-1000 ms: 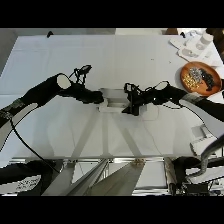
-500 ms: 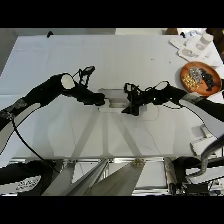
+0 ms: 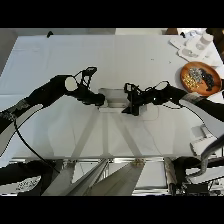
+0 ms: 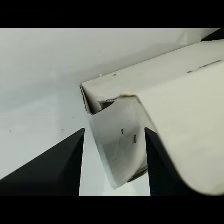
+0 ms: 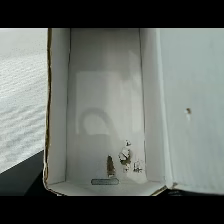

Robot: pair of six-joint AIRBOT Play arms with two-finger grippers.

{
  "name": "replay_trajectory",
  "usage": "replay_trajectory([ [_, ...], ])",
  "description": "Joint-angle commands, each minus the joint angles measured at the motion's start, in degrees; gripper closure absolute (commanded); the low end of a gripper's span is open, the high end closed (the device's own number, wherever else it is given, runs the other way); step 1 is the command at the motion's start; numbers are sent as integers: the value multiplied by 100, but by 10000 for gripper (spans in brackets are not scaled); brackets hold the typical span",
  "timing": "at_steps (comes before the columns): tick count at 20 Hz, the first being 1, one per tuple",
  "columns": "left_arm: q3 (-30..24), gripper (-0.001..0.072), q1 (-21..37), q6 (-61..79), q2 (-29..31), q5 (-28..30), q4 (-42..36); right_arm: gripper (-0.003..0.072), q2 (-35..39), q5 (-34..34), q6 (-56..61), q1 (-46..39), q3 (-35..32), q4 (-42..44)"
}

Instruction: Fold the box and place the chain.

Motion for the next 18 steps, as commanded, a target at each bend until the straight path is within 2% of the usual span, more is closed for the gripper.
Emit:
replay_trajectory([
  [1, 212, 316, -24, -179, 2, -98, 179, 249, -2, 0, 0, 4, 0, 0],
  [5, 472, 316, -192, -1342, -26, -640, 1419, 249, 0, 0, 0, 4, 0, 0],
  [11, 955, 318, -551, -1587, -560, -1075, 1681, 249, -2, 0, 0, 4, 0, 0],
  [15, 1515, 338, -730, -1729, -1010, -1766, 2120, 249, -2, 0, 0, 4, 0, 0],
  [18, 1552, 338, -780, -2131, -1038, -1650, 2124, 249, -2, 0, 0, 4, 0, 0],
])
